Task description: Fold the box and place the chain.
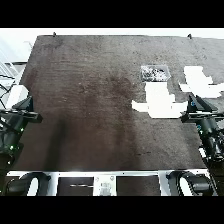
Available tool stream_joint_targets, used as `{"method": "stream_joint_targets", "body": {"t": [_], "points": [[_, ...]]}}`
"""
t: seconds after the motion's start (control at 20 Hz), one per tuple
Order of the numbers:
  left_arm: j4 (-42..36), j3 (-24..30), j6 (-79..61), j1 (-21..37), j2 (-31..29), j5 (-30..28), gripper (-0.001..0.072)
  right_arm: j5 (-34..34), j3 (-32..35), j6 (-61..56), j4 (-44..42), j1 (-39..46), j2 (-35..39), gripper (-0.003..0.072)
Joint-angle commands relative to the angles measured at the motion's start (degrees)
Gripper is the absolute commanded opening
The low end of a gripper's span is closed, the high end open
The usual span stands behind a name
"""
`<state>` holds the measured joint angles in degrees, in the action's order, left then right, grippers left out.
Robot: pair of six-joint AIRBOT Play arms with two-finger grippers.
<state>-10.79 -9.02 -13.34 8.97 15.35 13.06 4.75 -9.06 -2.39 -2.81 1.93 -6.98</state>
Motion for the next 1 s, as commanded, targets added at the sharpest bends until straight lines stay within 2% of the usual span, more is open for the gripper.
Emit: {"method": "stream_joint_targets", "body": {"t": [0.0, 0.05, 0.1, 0.25, 0.35, 0.55, 0.65, 0.75, 0.8, 0.9, 0.95], "points": [[0.0, 0.0, 0.0, 0.0, 0.0, 0.0, 0.002, 0.0, 0.0, 0.0, 0.0, 0.0, 0.0, 0.0311], [0.0, 0.0, 0.0, 0.0, 0.0, 0.0, 0.0019, 0.2, 0.0, 0.0, 0.5, 0.0, 0.0, 0.0455], [0.0, 0.0, 0.0, 0.0, 0.0, 0.0, 0.0019, 0.2, -0.1, 0.0, 0.9, 0.0, 0.0, 0.0553], [0.0, 0.0, 0.0, 0.0, 0.0, 0.0, 0.0019, 0.2, -2.6, 0.0, 0.9, 0.0, -0.3, 0.0474], [0.0, 0.0, 0.0, 0.0, 0.0, 0.0, 0.0019, -0.3, -6.7, -0.2, 0.9, 0.0, -4.1, 0.0464], [0.0, 0.0, 0.0, 0.0, 0.0, 0.0, 0.002, -0.4, -18.2, -0.2, 0.9, 0.3, -22.8, 0.0445], [0.0, 0.0, 0.0, 0.0, 0.0, 0.0, 0.0019, 2.4, -24.6, -2.4, 0.9, 3.2, -33.7, 0.0446], [0.0, 0.0, 0.0, 0.0, 0.0, 0.0, 0.002, 11.6, -29.7, -8.2, 1.8, 10.4, -43.8, 0.0448], [0.0, 0.0, 0.0, 0.0, 0.0, 0.0, 0.002, 18.2, -32.1, -13.0, 6.2, 15.0, -48.1, 0.0452], [0.0, 0.0, 0.0, 0.0, 0.0, 0.0, 0.0019, 34.0, -38.4, -31.3, 24.7, 24.6, -56.1, 0.0462], [0.0, 0.0, 0.0, 0.0, 0.0, 0.0, 0.002, 42.5, -42.4, -38.8, 33.2, 29.3, -60.0, 0.0525]]}}
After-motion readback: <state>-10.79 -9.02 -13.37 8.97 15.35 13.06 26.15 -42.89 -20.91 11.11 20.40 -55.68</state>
